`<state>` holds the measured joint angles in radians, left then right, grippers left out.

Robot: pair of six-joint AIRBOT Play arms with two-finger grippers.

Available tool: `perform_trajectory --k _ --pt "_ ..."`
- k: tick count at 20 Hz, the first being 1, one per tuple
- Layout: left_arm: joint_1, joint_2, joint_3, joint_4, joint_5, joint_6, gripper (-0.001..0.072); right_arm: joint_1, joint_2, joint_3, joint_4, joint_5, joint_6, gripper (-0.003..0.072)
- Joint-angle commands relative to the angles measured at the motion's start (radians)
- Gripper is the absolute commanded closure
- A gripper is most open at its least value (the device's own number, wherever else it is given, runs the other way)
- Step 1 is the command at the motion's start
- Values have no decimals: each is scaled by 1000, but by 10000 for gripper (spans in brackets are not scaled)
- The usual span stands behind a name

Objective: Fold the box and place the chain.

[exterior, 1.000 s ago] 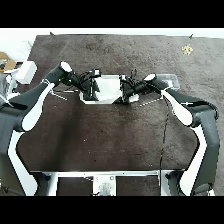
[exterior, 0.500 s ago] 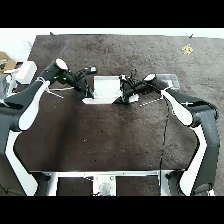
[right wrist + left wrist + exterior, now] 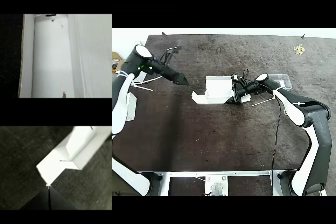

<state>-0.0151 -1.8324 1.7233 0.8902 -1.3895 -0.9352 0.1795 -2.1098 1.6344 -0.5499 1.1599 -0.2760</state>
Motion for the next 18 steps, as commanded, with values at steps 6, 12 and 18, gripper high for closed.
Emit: perform_trajectory --k 6,12,18 --pt "36 9 -327 -156 281 -208 698 0 -1 0 0 0 0 260" --pt "0 6 -422 -203 352 -163 698 0 -1 0 0 0 0 261" --pt "-14 -19 -441 -356 311 -92 697 0 -1 0 0 0 0 260"
